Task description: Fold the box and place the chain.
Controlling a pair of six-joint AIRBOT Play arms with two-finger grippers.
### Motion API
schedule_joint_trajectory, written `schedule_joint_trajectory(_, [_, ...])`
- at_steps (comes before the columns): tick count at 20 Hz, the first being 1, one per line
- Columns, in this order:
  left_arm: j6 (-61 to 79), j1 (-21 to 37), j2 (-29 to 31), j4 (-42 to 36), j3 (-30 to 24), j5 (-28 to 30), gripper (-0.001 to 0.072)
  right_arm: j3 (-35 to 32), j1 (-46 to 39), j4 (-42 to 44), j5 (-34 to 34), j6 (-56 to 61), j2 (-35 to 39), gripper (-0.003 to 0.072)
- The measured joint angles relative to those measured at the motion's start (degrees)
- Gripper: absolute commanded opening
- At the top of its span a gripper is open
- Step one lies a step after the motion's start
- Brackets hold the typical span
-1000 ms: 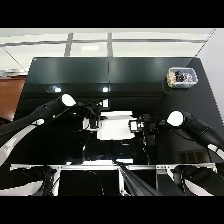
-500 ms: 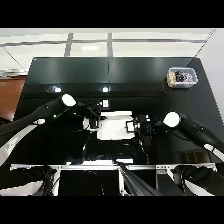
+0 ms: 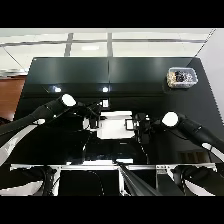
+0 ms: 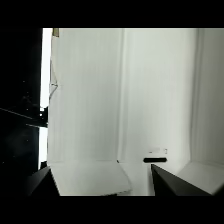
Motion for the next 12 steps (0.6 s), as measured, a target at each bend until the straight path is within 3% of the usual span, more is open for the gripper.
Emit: schedule_joint_trajectory(12, [-0.35, 0.0, 0.0, -0.02, 0.02, 0.02, 0.0027, -0.04, -2.27, 8.33, -7.15, 1.44, 5.31, 0.0705])
